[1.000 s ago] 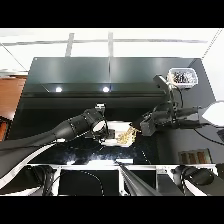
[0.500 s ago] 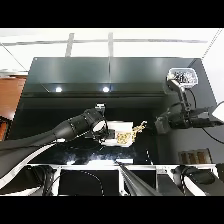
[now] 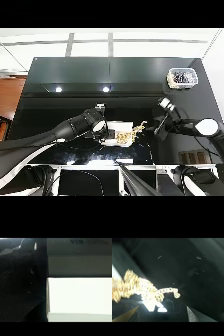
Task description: Fold the box and place the chain.
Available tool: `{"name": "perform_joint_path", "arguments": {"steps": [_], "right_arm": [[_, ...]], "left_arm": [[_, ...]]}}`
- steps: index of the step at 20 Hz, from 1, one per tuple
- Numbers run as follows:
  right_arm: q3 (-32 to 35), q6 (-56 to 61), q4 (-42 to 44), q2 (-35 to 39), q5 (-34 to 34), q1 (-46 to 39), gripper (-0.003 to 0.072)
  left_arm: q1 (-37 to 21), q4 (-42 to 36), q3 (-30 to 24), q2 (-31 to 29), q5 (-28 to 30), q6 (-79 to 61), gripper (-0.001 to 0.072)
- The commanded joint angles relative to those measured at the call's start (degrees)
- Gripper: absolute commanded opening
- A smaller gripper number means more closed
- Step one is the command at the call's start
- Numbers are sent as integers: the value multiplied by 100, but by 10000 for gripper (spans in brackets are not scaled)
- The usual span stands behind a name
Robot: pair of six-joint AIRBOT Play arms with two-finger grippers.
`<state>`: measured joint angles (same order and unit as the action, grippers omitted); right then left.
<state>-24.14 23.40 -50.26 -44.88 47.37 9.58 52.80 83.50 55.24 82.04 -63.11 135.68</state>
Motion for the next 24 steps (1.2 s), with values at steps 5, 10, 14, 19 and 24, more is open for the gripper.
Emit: {"name": "perform_joint_path", "arguments": {"steps": [5,10,14,19,24], "right_arm": [[149,-2297,343,-911,-420,1180,704],[133,-3296,417,-1237,-946,1228,704],[131,-3314,789,-1331,-1023,1220,703],[131,-3327,1397,-1644,-1281,1130,703],[131,-3305,1534,-1784,-1290,686,695]], "left_arm": [[-2,0,-2,0,7,-2,33],[-2,-2,-2,0,2,-2,33],[-4,0,-2,0,4,-2,33],[-4,0,-2,0,2,-2,33],[-4,0,-2,0,4,-2,33]]}}
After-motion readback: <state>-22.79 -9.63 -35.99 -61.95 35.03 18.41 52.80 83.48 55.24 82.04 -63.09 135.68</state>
